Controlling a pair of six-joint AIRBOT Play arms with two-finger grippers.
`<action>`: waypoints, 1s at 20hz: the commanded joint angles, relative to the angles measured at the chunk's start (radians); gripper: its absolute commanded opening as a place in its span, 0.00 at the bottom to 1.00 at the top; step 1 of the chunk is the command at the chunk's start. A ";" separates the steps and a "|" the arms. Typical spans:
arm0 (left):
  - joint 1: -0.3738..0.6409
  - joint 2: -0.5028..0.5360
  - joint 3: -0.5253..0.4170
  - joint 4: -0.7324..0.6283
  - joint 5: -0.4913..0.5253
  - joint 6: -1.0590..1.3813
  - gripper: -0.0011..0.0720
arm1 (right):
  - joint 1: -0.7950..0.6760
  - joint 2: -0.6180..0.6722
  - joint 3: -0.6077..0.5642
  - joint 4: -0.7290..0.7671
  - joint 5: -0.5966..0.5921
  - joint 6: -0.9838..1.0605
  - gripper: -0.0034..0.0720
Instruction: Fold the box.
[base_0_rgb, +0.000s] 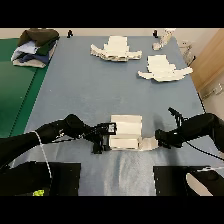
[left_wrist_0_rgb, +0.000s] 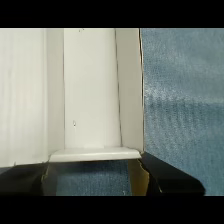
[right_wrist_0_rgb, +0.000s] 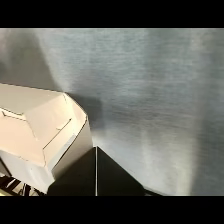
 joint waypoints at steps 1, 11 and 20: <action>0.001 0.000 0.000 0.000 0.000 0.000 0.70 | 0.001 0.008 -0.006 0.088 0.008 -0.054 0.05; 0.001 0.000 0.000 0.000 0.000 0.000 0.70 | 0.002 0.028 0.011 0.156 0.007 -0.114 0.57; 0.001 0.000 0.000 0.000 0.000 0.000 0.70 | 0.317 -0.034 0.061 -0.021 0.211 0.122 0.60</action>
